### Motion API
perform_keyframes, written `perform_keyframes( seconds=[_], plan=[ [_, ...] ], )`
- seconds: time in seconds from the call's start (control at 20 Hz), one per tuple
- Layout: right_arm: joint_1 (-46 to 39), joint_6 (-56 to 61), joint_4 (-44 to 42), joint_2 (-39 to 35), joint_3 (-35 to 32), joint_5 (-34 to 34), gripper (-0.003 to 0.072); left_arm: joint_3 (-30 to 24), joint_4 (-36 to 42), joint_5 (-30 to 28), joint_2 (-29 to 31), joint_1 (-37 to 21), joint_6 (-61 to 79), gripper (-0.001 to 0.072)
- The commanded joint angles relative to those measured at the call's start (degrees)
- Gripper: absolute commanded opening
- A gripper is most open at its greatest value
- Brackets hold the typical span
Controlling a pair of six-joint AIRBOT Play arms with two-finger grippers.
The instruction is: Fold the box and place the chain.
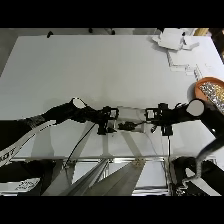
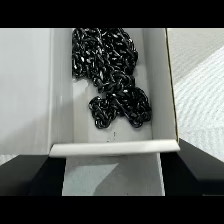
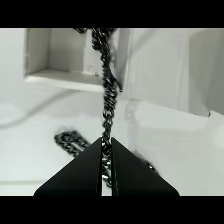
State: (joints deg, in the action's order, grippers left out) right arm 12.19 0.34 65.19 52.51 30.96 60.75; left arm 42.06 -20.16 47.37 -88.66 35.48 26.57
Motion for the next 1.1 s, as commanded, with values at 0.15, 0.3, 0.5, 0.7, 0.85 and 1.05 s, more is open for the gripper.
perform_keyframes(
  seconds=[0.15,0.3,0.5,0.7,0.85,1.05],
  plan=[
    [9.2,2.6,-16.5,-13.6,0.0,-0.7,0.0022,0.0,0.0,0.0,0.0,0.0,0.0,0.0254],
    [16.7,2.6,-24.7,-10.9,0.0,-12.6,0.0023,0.0,0.0,0.0,0.0,0.0,0.0,0.0254],
    [23.7,2.7,-25.3,-3.0,0.0,-22.7,0.0022,0.0,0.0,0.0,0.0,0.0,0.0,0.0254],
    [24.0,4.3,-20.3,2.5,0.1,-23.3,0.0157,0.0,0.0,0.0,0.0,0.0,0.0,0.0254],
    [20.3,10.9,-11.8,0.0,1.6,-18.7,0.0271,0.0,0.0,0.0,0.0,0.0,0.0,0.0254],
    [11.8,10.1,2.5,-7.5,2.8,-2.0,0.0270,0.0,0.0,0.0,0.0,0.0,0.0,0.0254]
  ],
)
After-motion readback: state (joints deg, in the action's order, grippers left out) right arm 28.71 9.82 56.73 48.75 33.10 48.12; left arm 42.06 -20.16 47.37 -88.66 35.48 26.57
